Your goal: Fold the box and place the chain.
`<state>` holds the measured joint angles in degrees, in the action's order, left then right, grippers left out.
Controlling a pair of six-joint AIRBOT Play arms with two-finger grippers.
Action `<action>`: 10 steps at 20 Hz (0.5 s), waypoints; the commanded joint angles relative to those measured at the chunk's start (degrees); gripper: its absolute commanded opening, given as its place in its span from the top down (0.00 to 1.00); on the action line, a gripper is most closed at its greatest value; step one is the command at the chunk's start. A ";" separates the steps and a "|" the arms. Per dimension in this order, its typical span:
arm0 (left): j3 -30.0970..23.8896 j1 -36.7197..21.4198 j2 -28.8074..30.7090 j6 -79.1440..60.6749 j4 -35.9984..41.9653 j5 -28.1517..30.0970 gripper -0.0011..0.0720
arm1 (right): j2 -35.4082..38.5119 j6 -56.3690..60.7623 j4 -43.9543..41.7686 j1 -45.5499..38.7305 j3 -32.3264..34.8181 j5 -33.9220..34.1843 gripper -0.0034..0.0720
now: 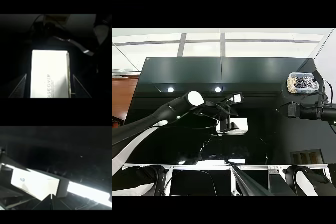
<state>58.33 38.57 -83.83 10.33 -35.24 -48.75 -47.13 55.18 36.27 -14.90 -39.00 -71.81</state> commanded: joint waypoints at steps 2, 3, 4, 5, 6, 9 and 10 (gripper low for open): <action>2.56 1.09 -3.30 4.79 -0.94 -0.35 0.01 | 0.07 0.04 1.29 -0.11 -0.02 0.04 0.94; 2.56 1.09 -3.34 4.81 -0.94 -1.05 0.01 | 0.07 0.04 1.44 -0.11 0.00 0.04 0.94; 2.56 1.09 -3.41 4.90 -1.05 -1.64 0.01 | 0.07 -0.11 1.51 -0.11 -0.02 0.15 0.94; 2.56 1.18 -3.41 4.94 -1.84 -1.95 0.01 | 0.07 -0.15 1.55 -0.11 0.00 0.28 0.94; 2.56 1.40 -3.41 5.07 -3.08 -1.88 0.01 | 0.07 -0.52 1.62 -0.11 0.00 0.28 0.94; 2.56 1.81 -3.45 5.16 -4.46 -0.96 0.01 | 0.07 -0.76 1.73 -0.11 0.00 0.28 0.94; 2.56 1.79 -3.45 5.16 -4.55 -0.96 0.01 | 0.07 -0.76 1.75 -0.11 -0.02 0.28 0.94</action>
